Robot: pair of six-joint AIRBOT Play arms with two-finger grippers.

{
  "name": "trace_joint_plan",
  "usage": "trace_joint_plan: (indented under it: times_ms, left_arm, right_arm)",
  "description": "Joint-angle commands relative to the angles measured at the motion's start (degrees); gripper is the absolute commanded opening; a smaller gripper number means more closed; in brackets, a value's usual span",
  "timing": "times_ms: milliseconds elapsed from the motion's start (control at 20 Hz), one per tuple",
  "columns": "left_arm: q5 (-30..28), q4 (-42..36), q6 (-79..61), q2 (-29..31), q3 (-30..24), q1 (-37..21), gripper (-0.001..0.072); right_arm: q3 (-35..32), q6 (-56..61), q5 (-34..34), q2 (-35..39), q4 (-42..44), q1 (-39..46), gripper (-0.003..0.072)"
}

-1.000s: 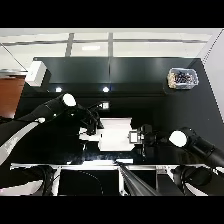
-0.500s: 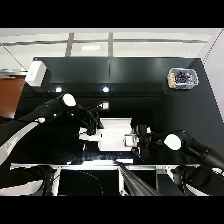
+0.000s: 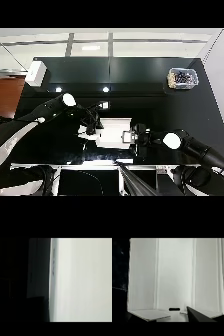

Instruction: Fold the box and place the chain.

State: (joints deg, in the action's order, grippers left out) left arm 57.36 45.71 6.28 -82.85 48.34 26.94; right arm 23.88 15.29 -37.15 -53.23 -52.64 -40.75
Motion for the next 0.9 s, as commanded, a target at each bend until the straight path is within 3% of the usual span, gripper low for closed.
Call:
trace_joint_plan:
  times_ms: [0,450,850]
  left_arm:
    - [0.0,-0.1,0.0,0.0,0.0,0.0,0.0026]
    - [0.0,-0.1,0.0,0.0,0.0,0.0,0.0026]
    - [0.0,-0.1,0.0,0.0,0.0,0.0,0.0026]
  right_arm:
    - [0.3,0.6,0.2,0.0,-0.6,0.0,0.0720]
    - [0.3,5.9,0.2,0.0,-10.0,0.0,0.0720]
    - [0.3,5.9,-3.3,0.0,-5.6,-0.1,0.0720]
